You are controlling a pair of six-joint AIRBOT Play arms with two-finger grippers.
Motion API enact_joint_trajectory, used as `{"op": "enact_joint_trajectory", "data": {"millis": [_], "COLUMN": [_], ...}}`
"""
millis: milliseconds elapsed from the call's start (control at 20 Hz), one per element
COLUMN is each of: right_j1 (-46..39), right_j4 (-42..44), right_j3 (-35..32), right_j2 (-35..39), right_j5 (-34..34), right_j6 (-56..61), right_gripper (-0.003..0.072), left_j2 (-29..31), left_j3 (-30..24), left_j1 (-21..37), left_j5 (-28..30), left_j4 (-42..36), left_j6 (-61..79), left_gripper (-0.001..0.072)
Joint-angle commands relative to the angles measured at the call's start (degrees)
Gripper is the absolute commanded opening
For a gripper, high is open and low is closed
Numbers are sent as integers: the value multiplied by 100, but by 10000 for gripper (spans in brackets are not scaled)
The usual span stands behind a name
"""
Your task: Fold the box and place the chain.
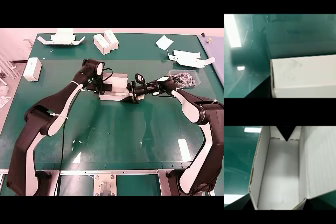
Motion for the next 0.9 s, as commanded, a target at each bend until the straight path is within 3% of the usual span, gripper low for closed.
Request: {"op": "enact_joint_trajectory", "data": {"millis": [0,100,150,200,250,850], "right_j1": [-2,-2,-2,-2,-2,-2], "right_j4": [-20,-20,-20,-20,-20,-20], "right_j3": [0,0,0,0,0,0], "right_j2": [-2,-2,-2,-2,-2,-2], "right_j5": [-7,-7,-7,-9,-7,-7], "right_j6": [-4,-4,-4,-4,-4,-4], "right_gripper": [540,540,540,540,540,540], "left_j2": [0,0,2,2,7,361], "left_j3": [7,7,7,7,7,0], "left_j1": [2,4,4,4,4,74], "left_j5": [7,24,39,59,66,-190], "left_j4": [-26,-39,-48,-74,-111,-168], "left_j6": [118,118,122,120,122,656], "left_gripper": [22,24,152,378,482,498]}}
